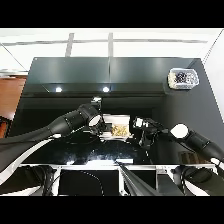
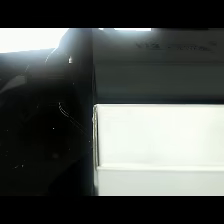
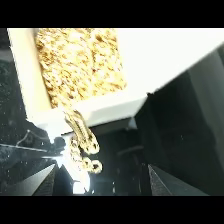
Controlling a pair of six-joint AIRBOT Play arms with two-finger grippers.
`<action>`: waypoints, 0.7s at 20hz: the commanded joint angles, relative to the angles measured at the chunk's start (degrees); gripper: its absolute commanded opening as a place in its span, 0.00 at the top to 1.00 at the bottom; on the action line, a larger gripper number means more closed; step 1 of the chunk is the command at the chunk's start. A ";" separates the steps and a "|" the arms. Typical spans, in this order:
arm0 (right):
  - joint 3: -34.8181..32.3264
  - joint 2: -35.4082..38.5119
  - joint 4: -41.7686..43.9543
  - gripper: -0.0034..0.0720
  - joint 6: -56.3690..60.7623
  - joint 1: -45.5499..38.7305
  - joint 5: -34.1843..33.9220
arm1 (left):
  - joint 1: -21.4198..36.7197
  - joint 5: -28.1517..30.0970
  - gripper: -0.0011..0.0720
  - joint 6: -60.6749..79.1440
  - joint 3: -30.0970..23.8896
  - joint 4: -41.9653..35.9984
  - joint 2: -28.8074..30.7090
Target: Fold the box and place the chain.
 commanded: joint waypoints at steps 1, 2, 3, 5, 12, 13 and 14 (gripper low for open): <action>-0.13 -2.51 4.81 0.02 -7.06 1.18 -0.59 | 0.02 0.07 0.94 0.00 0.02 0.00 0.04; -0.13 -3.06 4.76 0.02 -7.04 1.99 -0.61 | 0.02 0.07 0.94 0.00 0.02 0.02 0.04; -0.13 -3.54 4.55 0.02 -7.02 2.86 -0.98 | 0.02 0.04 0.94 0.00 0.02 0.02 0.04; -0.13 -3.67 3.74 0.26 -6.21 3.74 -2.36 | 0.02 0.02 0.94 0.00 0.02 0.02 0.04; -0.09 -3.52 -2.32 0.77 0.13 3.74 -1.79 | 0.02 0.02 0.94 0.00 0.02 0.02 0.04; 0.11 -3.06 -2.25 0.91 1.57 3.74 -1.38 | 0.02 0.04 0.94 0.00 0.02 0.02 0.04; 0.33 -2.16 -2.34 0.91 4.24 3.72 -1.40 | 0.02 0.02 0.94 0.00 0.02 0.02 0.04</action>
